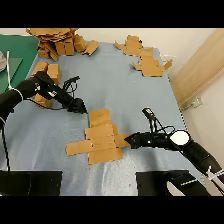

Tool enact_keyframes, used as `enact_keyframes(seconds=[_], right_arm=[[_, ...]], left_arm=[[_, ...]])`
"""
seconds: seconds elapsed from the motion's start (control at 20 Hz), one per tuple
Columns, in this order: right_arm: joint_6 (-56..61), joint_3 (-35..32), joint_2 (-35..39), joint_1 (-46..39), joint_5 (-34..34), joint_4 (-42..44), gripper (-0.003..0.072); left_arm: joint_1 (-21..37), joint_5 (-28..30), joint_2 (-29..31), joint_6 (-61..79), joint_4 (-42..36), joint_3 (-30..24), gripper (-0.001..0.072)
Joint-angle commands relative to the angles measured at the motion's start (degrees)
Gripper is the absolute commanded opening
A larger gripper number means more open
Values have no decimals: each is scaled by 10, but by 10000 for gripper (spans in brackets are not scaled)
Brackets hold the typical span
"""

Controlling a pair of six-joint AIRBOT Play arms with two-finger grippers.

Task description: Fold the box.

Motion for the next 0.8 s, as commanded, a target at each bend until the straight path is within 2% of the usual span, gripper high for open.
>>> enact_keyframes(seconds=[0.0, 0.15, 0.4, 0.75], right_arm=[[10, -5, 9, 2, -4, -11, 1], [10, -5, 9, 2, -4, -12, 1], [10, -5, 9, 2, -4, -14, 1], [10, -5, 9, 2, -4, -14, 1]], left_arm=[[-9, -32, -18, 13, -16, -14, 382], [-23, -34, -19, 40, -31, -34, 382], [-48, -31, -27, 118, -138, -49, 382], [-84, -21, -51, 156, -159, -49, 380]])
